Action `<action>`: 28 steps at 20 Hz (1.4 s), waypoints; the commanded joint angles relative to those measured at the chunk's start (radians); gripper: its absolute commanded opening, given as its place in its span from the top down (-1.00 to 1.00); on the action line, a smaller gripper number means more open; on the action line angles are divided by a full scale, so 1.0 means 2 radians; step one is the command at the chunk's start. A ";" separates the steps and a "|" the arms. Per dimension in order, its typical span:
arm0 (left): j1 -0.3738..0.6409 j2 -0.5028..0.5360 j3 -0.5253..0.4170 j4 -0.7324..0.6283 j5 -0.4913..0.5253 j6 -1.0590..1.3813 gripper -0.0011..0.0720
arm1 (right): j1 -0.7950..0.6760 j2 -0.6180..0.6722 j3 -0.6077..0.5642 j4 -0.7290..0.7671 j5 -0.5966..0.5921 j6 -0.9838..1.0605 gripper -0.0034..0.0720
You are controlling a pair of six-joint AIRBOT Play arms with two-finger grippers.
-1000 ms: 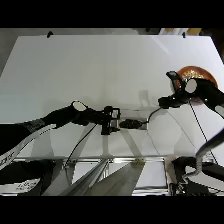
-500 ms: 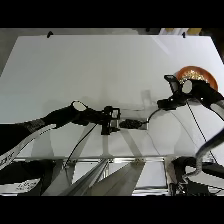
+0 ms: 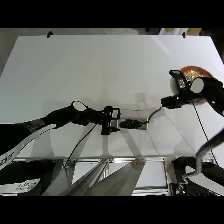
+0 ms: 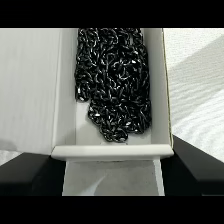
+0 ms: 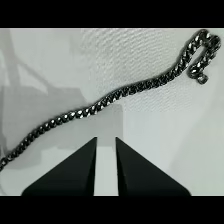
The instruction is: Fold the box and place the chain.
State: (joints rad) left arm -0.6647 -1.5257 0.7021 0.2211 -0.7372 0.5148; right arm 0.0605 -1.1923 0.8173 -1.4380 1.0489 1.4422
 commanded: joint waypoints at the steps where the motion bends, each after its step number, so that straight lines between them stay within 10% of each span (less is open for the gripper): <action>1: 0.000 0.000 0.000 0.000 0.000 0.000 -0.09 | 0.000 0.009 0.000 0.001 -0.022 -0.001 0.42; 6: 0.000 0.000 0.000 0.000 0.000 0.000 -0.09 | 0.000 -0.033 -0.001 0.001 -0.043 -0.001 -0.34; 14: 0.000 0.000 0.000 0.000 0.000 0.000 -0.09 | 0.000 -0.080 -0.001 0.001 -0.072 0.001 0.03; 20: 0.000 0.000 0.000 0.000 0.000 0.000 -0.09 | 0.000 -0.092 -0.001 0.001 -0.057 0.000 0.82; 28: 0.000 0.000 0.000 0.000 0.000 0.000 -0.09 | 0.027 -0.059 -0.001 -0.016 0.005 -0.002 0.87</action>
State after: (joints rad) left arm -0.6647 -1.5257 0.7021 0.2211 -0.7376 0.5152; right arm 0.0933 -1.3407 0.8143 -1.4559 1.0313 1.4403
